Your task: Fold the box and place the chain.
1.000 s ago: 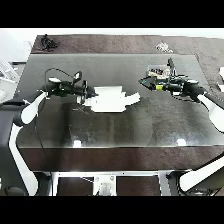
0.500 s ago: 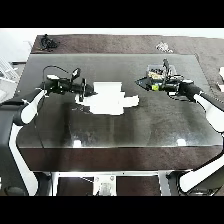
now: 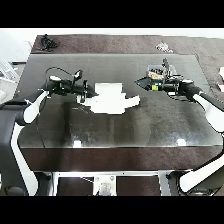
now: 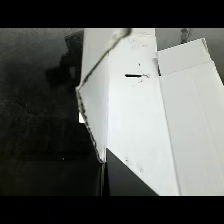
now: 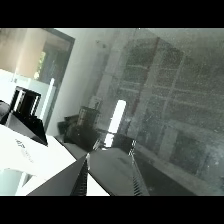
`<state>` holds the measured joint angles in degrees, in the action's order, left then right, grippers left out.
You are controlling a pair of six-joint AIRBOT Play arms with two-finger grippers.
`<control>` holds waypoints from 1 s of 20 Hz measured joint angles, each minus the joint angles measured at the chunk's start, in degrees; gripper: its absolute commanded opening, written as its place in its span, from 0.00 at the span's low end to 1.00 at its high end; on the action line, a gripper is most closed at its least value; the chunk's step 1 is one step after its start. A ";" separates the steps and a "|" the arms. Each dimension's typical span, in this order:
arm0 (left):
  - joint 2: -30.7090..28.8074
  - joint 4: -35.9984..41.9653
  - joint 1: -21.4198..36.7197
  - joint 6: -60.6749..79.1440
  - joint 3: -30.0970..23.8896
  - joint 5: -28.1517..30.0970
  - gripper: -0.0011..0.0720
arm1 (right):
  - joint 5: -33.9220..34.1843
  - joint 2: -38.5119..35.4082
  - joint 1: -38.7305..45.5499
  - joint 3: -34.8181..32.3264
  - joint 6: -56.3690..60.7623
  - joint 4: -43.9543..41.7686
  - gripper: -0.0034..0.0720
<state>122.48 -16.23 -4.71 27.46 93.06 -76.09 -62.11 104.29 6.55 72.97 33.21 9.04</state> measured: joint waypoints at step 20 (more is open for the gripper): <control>0.15 -0.04 -0.04 -0.85 -0.02 2.43 0.04 | 0.15 0.00 0.00 0.00 -2.38 0.00 0.50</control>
<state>122.63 -16.27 -4.75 26.61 93.03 -73.67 -61.95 104.29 6.55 72.97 30.83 9.04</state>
